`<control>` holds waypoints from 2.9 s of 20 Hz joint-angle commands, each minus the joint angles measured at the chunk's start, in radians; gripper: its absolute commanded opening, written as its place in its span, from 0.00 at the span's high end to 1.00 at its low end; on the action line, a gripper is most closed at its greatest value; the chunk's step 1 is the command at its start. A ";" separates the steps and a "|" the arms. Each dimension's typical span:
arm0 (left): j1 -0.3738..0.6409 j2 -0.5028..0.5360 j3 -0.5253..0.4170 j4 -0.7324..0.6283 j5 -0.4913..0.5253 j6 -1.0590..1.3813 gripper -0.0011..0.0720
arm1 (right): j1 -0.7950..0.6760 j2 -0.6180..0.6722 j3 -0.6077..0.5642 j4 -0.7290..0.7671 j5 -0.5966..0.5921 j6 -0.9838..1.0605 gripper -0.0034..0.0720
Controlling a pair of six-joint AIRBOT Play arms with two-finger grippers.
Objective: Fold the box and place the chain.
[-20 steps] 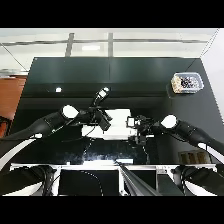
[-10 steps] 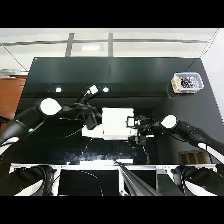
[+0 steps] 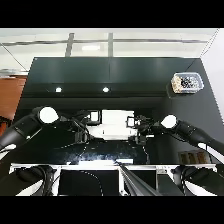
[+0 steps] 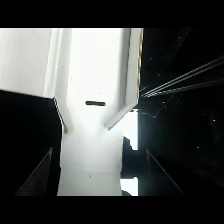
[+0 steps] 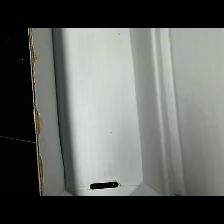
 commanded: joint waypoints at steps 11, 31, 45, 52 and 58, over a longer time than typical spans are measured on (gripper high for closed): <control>-0.002 -0.177 -0.010 -0.245 0.118 0.183 0.63 | 0.001 -0.001 0.000 0.000 0.001 0.000 0.41; -0.089 -0.208 -0.010 -0.393 0.180 0.201 0.78 | 0.001 -0.001 0.000 0.000 0.000 0.000 0.41; -0.034 -0.151 -0.003 -0.312 0.172 -0.024 0.95 | 0.001 -0.001 0.000 0.000 0.000 0.000 0.41; 0.288 0.141 -0.005 0.259 0.014 -0.855 0.95 | 0.001 -0.001 0.000 0.000 0.000 0.000 0.41; 0.523 0.075 -0.052 0.155 -0.122 -1.202 0.95 | 0.002 -0.001 0.000 -0.008 0.009 -0.002 0.41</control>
